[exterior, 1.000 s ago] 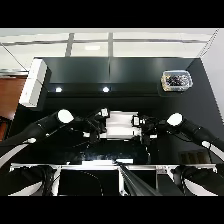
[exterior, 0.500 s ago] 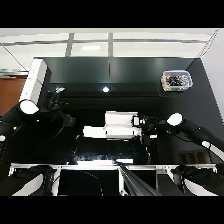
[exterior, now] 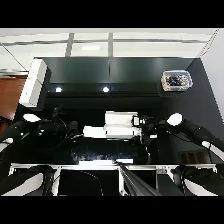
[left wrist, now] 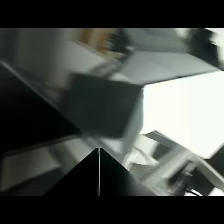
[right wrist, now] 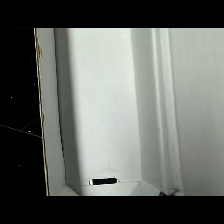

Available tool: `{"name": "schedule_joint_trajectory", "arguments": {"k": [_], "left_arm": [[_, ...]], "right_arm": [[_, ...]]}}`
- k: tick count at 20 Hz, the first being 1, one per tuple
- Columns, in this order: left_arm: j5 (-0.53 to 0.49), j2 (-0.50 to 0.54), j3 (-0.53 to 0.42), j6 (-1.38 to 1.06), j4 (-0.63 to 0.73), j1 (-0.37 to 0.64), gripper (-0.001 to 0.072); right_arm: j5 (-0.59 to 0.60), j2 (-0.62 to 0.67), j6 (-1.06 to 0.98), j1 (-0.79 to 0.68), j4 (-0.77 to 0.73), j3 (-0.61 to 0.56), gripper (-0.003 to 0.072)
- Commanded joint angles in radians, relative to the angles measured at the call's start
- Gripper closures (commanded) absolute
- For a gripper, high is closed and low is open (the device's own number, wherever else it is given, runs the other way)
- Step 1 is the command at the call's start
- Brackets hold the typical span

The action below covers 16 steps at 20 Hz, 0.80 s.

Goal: Fold the box and place the chain.

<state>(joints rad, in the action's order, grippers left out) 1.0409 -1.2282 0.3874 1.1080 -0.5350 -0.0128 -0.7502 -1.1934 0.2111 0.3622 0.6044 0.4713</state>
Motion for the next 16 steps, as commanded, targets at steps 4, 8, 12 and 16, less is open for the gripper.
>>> {"name": "schedule_joint_trajectory", "arguments": {"k": [4, 8, 12, 16], "left_arm": [[0.009, -0.17, 0.109, -0.182, 0.133, -0.167, 0.068], [0.072, -0.159, 0.202, -0.233, 0.129, -0.159, 0.0672], [0.126, -0.159, 0.264, -0.247, 0.129, -0.16, 0.0086], [0.159, -0.158, 0.297, -0.225, 0.122, -0.203, -0.0002]], "right_arm": [[0.0, -0.001, 0.0, 0.001, 0.0, 0.0, 0.0204], [0.0, -0.001, 0.0, 0.001, 0.0, 0.0, 0.0204], [0.0, -0.001, 0.0, 0.001, 0.0, 0.0, 0.0205], [0.0, -0.001, 0.0, 0.001, 0.0, 0.0, 0.0205]]}}
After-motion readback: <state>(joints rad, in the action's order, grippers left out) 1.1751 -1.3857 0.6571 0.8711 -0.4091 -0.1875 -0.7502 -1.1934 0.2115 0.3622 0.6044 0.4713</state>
